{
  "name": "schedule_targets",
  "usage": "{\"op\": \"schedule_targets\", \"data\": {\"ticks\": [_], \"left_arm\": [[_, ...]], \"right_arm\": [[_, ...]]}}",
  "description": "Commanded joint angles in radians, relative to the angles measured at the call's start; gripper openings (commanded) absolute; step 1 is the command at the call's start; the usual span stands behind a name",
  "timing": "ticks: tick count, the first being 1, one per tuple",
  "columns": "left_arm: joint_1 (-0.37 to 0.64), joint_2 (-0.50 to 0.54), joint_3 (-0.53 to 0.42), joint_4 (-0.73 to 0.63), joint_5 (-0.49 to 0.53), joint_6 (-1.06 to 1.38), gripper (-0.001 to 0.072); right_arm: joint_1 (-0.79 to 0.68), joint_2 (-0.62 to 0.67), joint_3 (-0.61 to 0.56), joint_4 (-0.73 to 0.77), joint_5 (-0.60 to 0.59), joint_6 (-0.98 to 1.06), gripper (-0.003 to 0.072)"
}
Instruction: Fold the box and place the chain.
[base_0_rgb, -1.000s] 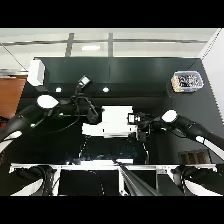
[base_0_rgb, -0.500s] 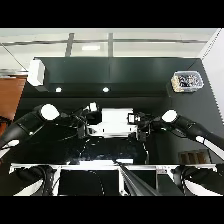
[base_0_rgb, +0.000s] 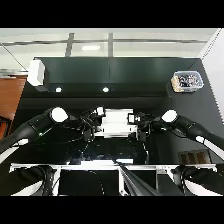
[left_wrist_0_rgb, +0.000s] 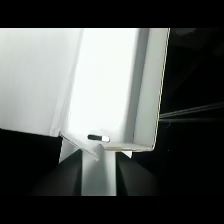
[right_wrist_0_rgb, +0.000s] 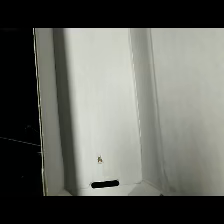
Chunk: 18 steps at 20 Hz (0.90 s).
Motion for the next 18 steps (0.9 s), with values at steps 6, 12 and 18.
{"op": "schedule_targets", "data": {"ticks": [6,12,18], "left_arm": [[-0.010,-0.080,0.000,-0.256,0.019,0.048,0.0224],[-0.023,-0.082,0.000,-0.254,0.053,0.068,0.0223],[-0.022,-0.082,0.000,-0.249,0.042,0.069,0.0272]], "right_arm": [[0.001,0.000,0.000,0.000,0.000,0.000,0.0421],[0.001,0.000,0.000,0.000,0.000,0.000,0.0421],[0.001,0.000,0.000,0.000,0.000,0.000,0.0421]]}}
